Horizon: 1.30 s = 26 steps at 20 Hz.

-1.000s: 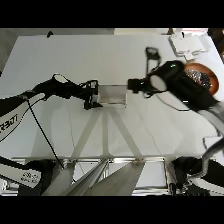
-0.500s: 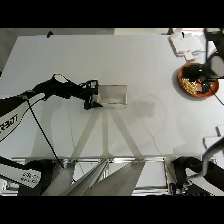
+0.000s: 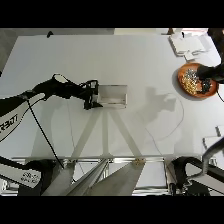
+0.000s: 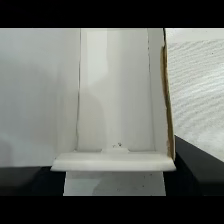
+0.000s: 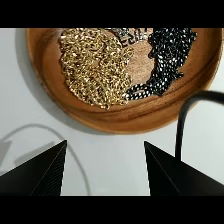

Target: Fold the box and place the chain.

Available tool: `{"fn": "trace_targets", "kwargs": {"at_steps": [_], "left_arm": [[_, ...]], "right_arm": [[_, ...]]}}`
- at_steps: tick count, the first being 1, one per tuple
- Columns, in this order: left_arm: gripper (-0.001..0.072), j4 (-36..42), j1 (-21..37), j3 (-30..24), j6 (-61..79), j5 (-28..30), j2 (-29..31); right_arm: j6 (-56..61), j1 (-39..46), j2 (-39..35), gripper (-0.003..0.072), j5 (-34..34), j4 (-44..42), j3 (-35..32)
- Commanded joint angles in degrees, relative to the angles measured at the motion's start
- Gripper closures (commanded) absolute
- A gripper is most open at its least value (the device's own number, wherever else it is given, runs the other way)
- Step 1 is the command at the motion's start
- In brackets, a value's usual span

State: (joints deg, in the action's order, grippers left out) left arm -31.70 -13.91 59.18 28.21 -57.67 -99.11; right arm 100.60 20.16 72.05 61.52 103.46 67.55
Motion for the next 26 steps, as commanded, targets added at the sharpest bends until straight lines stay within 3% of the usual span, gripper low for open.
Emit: {"fn": "trace_targets", "kwargs": {"at_steps": [1, 7, 11, 15, 18, 20, 26], "left_arm": [[0.0374, 0.00, 0.00, 0.00, 0.00, 0.00, 0.02], [0.0374, 0.00, 0.02, 0.00, 0.00, 0.00, 0.02], [0.0374, -0.02, 0.02, 0.00, 0.00, 0.02, 0.02], [0.0374, -0.02, 0.00, 0.00, 0.00, 0.00, 0.02], [0.0374, 0.00, 0.02, 0.00, 0.02, 0.02, 0.02], [0.0374, 0.02, 0.02, 0.00, 0.02, 0.02, 0.02], [0.0374, 0.02, 0.00, 0.00, 0.00, -0.02, 0.02]], "right_arm": [[-0.59, 4.00, 7.30, 0.0144, -5.25, -2.05, -0.04], [-0.63, 7.19, 17.33, 0.0146, -17.16, -6.29, -0.04], [-0.63, 7.23, 22.80, 0.0126, -19.15, -6.45, -0.04], [-0.57, 7.21, 23.85, 0.0181, -20.22, -6.73, -0.04], [-0.59, 7.21, 23.85, 0.0544, -18.01, -7.89, -0.04], [-0.61, 7.21, 23.71, 0.0677, -16.79, -8.17, -0.02], [-0.61, 7.21, 18.49, 0.0677, -14.82, -8.04, 0.02]]}}
